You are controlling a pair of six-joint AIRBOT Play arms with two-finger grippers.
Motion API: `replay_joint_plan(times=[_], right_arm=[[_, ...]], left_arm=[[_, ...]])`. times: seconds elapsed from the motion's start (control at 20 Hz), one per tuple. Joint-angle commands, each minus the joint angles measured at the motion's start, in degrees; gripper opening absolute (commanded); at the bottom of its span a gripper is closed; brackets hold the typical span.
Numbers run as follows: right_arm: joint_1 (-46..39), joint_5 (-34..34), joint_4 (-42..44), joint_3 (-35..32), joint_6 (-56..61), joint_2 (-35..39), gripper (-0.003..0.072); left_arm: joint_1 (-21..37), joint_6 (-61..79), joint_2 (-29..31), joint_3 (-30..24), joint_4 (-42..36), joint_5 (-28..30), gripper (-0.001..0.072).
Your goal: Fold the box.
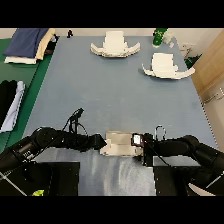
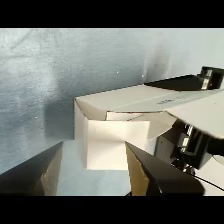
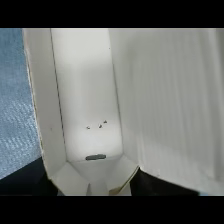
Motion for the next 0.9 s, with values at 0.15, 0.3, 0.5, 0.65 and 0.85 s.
replay_joint_plan(times=[0.15,0.3,0.5,0.65,0.85], right_arm=[[0.0,0.0,0.0,0.0,0.0,0.0,0.0512],[0.0,0.0,0.0,0.0,0.0,0.0,0.0512],[0.0,0.0,0.0,0.0,0.0,0.0,0.0512],[0.0,0.0,0.0,0.0,0.0,0.0,0.0512],[0.0,0.0,0.0,0.0,0.0,0.0,0.0512]], left_arm=[[-0.9,1.0,-4.3,0.6,-2.6,1.6,0.0518],[-4.8,0.6,-8.2,3.4,-1.9,1.8,0.046],[-10.6,-12.7,-11.9,8.8,10.2,2.2,0.046],[-15.1,-21.8,-15.1,12.7,18.8,0.3,0.0442],[-19.5,-31.8,-21.2,17.7,27.9,-5.9,0.0442]])
